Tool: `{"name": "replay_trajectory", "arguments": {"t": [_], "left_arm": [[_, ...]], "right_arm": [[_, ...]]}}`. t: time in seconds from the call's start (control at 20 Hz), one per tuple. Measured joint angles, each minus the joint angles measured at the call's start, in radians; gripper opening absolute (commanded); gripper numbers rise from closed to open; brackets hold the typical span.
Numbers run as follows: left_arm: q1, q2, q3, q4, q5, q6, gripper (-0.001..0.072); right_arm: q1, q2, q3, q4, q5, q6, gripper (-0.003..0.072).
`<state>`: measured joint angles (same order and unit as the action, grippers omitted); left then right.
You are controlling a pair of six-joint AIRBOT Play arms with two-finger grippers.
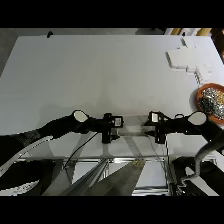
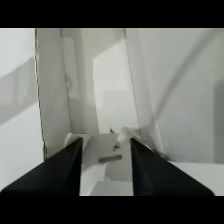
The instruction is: Fold the box and place the chain.
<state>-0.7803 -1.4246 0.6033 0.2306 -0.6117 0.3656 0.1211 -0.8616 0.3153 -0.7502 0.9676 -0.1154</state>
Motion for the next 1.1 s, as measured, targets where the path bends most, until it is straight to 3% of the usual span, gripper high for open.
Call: {"name": "replay_trajectory", "arguments": {"t": [0.1,0.3,0.45,0.75,1.1], "left_arm": [[0.0,0.0,0.0,0.0,0.001,-0.001,0.0347],[0.0,0.0,0.0,0.001,0.0,0.0,0.0347],[0.0,0.0,0.0,0.001,0.001,0.0,0.0347],[0.0,0.0,0.0,0.002,0.001,0.0,0.0347],[0.0,0.0,0.0,0.002,0.001,0.0,0.0347]], "right_arm": [[0.0,0.094,0.0,-0.029,0.008,0.137,0.0018],[0.0,0.251,0.009,-0.122,0.023,0.438,0.0017],[-0.029,0.282,0.037,-0.203,-0.004,0.691,0.0017],[-0.186,0.208,0.075,-0.293,-0.113,1.139,0.0017],[-0.222,0.019,0.081,-0.418,-0.021,1.378,0.0017]]}}
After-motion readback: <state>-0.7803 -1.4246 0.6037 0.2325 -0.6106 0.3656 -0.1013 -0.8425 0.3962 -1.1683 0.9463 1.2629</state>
